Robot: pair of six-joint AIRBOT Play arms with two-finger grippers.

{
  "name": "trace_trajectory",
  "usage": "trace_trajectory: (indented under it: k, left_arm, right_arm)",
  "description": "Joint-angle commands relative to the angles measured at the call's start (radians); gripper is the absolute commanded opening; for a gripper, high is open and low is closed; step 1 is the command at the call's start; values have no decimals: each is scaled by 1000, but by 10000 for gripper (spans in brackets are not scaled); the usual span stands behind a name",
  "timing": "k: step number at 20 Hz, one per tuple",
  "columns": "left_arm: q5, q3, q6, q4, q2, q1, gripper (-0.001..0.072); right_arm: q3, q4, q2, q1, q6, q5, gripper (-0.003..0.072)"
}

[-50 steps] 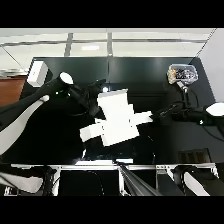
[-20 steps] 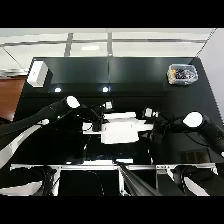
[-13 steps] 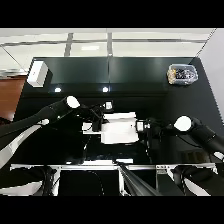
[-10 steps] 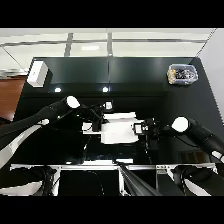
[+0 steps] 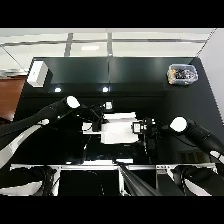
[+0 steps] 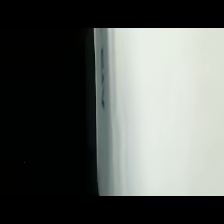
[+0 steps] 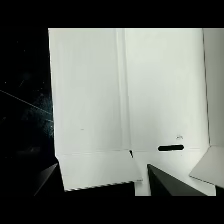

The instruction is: Fold the box and place the chain.

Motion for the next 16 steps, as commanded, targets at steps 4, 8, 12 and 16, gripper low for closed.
trace_trajectory:
  k: [4,8,12,16]
  left_arm:
    - [0,1,0,0,0,-1,26]
    - [0,1,0,0,0,-1,26]
    - [0,1,0,0,0,-1,26]
    - [0,1,0,0,0,0,26]
  right_arm:
    - [0,-2,7,30,-42,4,638]
    - [0,-2,-11,74,-47,-29,638]
    - [-1,4,-33,100,-43,-58,637]
    - [0,56,-29,99,-17,-163,638]
